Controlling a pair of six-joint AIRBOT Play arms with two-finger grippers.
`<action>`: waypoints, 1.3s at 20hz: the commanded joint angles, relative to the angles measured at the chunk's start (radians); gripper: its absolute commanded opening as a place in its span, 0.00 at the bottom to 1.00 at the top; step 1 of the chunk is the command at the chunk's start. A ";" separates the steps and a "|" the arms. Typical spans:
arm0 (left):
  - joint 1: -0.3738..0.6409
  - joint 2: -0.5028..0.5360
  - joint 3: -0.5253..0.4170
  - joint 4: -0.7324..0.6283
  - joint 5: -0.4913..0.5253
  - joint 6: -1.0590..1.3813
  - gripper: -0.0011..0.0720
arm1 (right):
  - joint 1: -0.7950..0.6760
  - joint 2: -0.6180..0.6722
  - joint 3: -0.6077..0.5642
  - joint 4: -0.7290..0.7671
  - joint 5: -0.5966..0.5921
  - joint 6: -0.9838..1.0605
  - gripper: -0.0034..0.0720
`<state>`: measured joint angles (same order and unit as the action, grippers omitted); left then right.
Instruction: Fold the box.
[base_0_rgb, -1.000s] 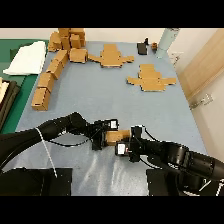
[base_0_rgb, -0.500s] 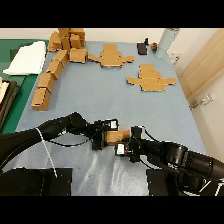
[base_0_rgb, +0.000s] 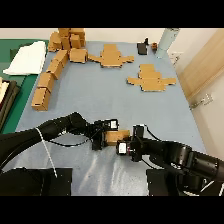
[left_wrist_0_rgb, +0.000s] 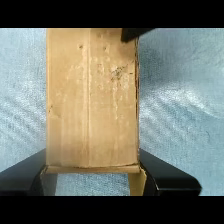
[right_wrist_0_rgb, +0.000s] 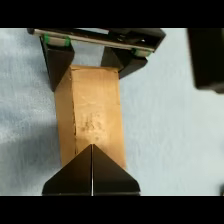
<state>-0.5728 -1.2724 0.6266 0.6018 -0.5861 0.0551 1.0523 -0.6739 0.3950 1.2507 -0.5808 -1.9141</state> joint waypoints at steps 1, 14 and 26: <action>0.000 0.001 0.000 0.000 0.000 0.000 0.65 | -0.001 0.077 0.036 -0.085 -0.163 0.146 0.05; -0.001 0.001 0.002 -0.022 0.029 0.000 0.65 | -0.229 0.081 0.044 -0.197 -0.340 1.363 0.05; 0.204 0.266 0.016 0.306 0.051 -0.545 0.65 | -0.230 -0.021 0.044 -0.281 -0.335 1.585 0.05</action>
